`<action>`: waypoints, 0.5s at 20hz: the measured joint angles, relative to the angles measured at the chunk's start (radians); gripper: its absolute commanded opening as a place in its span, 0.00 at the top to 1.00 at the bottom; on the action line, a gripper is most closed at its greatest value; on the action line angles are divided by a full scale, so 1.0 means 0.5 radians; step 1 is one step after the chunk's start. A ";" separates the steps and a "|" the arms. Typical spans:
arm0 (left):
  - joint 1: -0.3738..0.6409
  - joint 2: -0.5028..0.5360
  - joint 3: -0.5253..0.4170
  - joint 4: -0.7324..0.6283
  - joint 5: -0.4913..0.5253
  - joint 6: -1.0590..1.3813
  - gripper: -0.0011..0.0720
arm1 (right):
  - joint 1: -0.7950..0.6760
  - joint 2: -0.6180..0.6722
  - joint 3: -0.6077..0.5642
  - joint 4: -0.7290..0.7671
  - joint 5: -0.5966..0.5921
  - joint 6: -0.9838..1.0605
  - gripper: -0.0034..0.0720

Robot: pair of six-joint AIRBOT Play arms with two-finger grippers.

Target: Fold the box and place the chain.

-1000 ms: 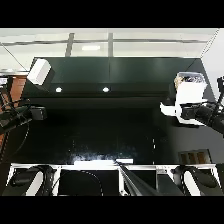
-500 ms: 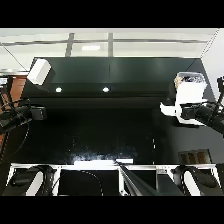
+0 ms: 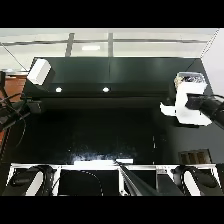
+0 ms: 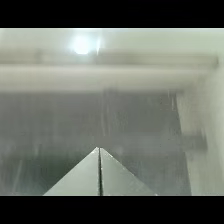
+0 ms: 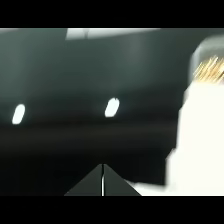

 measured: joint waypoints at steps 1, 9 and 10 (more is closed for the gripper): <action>0.000 -0.015 -0.002 -0.018 0.089 0.000 0.95 | -0.012 -0.012 0.000 -0.002 -0.164 0.000 0.94; 0.000 -0.217 -0.007 -0.106 0.401 0.000 0.02 | -0.808 -0.667 0.405 -0.001 -0.408 0.051 0.00; 0.000 -0.241 -0.007 -0.113 0.402 -0.004 0.02 | -0.934 -0.810 0.519 -0.049 -0.253 0.056 0.00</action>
